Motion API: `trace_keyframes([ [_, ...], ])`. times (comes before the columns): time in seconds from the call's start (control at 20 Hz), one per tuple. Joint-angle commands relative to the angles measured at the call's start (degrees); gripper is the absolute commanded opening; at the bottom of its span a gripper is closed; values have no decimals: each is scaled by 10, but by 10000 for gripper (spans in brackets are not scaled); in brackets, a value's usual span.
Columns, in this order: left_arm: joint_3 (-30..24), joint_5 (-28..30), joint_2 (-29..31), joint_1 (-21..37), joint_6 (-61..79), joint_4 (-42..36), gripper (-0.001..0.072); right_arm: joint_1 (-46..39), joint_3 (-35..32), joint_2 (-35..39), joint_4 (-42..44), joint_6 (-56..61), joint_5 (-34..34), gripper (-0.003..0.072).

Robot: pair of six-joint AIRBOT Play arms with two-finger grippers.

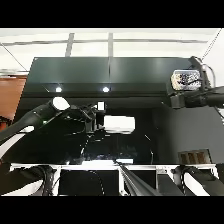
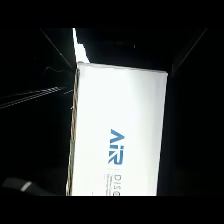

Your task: Fold the box and place the chain.

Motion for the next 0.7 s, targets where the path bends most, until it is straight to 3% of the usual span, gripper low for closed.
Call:
trace_keyframes([
  [0.0, 11, -48, 55, 4, -47, 4, 713, -46, -1, 18, -24, 9, 32, 14],
  [0.15, 45, -21, 39, -31, -99, -1, 706, -46, -17, 18, -15, 15, -5, 15],
  [0.35, 142, -20, -61, -76, -160, 2, 706, -46, -37, 18, -15, 21, -7, 15],
  [0.5, 189, -65, -120, -77, -211, 3, 706, -46, -45, 18, -16, 21, -7, 14],
  [0.65, 196, -96, -143, -85, -214, 6, 706, -46, -46, 18, -15, 21, -8, 15],
])
